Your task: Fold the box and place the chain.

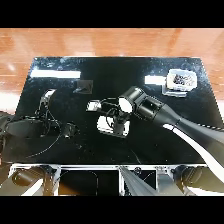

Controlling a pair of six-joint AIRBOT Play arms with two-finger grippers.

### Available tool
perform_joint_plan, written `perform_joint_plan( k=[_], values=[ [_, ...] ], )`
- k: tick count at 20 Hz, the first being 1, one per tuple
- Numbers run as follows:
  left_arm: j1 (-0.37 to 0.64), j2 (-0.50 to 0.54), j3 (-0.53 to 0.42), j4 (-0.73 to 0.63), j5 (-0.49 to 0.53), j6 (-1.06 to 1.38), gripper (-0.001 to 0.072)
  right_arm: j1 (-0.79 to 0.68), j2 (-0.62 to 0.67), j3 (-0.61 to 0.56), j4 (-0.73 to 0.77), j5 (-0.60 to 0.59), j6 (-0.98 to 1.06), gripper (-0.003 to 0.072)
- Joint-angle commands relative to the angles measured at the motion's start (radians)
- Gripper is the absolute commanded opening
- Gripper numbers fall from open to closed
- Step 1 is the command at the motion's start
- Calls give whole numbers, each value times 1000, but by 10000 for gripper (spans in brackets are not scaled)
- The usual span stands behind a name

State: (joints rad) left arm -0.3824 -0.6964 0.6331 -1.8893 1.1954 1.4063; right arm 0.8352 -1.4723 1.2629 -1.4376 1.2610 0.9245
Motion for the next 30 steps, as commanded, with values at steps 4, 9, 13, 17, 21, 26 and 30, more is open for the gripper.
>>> perform_joint_plan(
  k=[4,9,13,17,21,26,30],
  values=[
    [0,0,0,0,-2,0,547,3,-12,0,26,21,0,398],
    [0,0,0,-1,-3,0,547,2,-12,0,29,26,42,402],
    [0,0,0,-4,-3,0,547,-6,-12,0,27,-3,212,383],
    [0,0,0,-4,-3,0,547,-27,-11,0,31,-17,312,382],
    [0,0,0,-4,-3,0,547,-46,-8,0,34,-33,385,381],
    [0,0,0,-4,-4,0,547,-46,-8,0,41,27,352,383],
    [0,0,0,-4,-5,0,547,-46,4,0,47,35,332,383]
  ],
)
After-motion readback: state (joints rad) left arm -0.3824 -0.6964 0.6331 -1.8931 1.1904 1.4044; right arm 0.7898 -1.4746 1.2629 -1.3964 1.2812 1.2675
